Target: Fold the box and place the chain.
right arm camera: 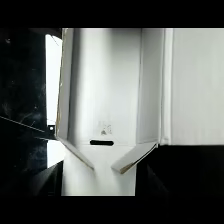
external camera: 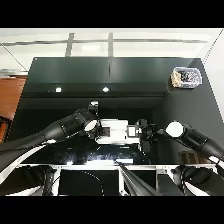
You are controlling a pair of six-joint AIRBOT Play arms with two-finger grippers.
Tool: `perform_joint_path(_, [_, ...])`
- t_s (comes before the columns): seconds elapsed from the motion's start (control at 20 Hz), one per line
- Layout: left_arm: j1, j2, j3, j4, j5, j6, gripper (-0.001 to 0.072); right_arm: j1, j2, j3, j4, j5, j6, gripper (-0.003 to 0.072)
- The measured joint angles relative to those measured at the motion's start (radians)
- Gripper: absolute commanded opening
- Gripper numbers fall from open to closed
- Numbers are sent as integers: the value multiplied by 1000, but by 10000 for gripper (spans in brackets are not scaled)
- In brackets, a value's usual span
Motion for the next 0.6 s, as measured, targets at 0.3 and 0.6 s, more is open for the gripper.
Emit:
perform_joint_path(0.3, [-1,-3,0,0,-1,-3,32,22,-19,0,69,-47,-3,294])
perform_joint_path(0.6, [-1,-3,0,-11,0,-2,32,25,-57,0,213,-51,-6,295])
